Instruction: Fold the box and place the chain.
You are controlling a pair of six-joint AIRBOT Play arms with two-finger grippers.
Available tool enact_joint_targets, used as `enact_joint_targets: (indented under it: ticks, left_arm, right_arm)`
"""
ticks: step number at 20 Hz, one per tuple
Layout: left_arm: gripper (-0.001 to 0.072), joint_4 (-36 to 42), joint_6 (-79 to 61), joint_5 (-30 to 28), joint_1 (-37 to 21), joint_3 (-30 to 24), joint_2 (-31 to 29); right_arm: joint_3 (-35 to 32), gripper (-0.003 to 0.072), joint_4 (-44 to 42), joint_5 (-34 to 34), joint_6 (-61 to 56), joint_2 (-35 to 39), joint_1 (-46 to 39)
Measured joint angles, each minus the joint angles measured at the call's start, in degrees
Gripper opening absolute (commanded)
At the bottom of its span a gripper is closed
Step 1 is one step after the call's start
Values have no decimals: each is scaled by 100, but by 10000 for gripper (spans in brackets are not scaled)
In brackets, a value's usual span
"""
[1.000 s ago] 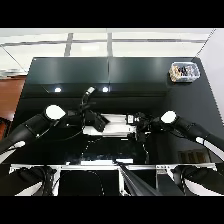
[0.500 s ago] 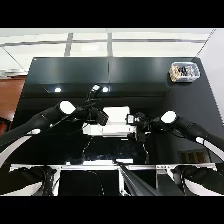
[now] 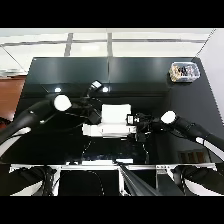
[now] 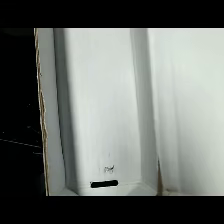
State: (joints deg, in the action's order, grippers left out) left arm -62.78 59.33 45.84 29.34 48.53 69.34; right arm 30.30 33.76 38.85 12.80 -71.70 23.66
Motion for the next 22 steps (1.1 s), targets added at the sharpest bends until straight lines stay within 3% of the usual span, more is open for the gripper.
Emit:
enact_joint_targets:
  ticks: [2,3,4,5,6,9,12,16,20,21,22]
  left_arm:
    - [27,-319,168,306,-216,-280,-487]
    - [62,-350,170,374,-319,-479,-693]
    - [223,-337,31,461,-393,-691,-890]
    - [552,-229,-286,483,-417,-920,-1075]
    - [704,-85,-728,601,-382,-1137,-1226]
    - [704,-4,-2439,544,-122,-1574,-1438]
    - [704,2,-3834,81,203,-1775,-1410]
    - [700,243,-4529,-691,396,-1836,-1128]
    - [670,767,-4752,-938,450,-1825,-813]
    - [539,850,-4780,-975,455,-1818,-761]
    - [361,925,-4802,-1021,457,-1814,-717]
  right_arm:
    - [0,128,-2,-2,-2,0,2]
    - [0,128,-2,-4,-2,0,2]
    - [0,128,-2,-4,-2,0,2]
    - [0,128,-4,-7,-2,0,2]
    - [0,128,-4,-7,-4,0,2]
    - [0,129,-7,-9,-7,0,2]
    - [0,128,-7,-11,-11,0,2]
    - [-2,128,-9,-13,-11,0,2]
    - [-2,129,-9,-13,-11,0,2]
    - [-2,128,-9,-13,-11,0,2]
    - [-2,128,-9,-13,-13,0,2]
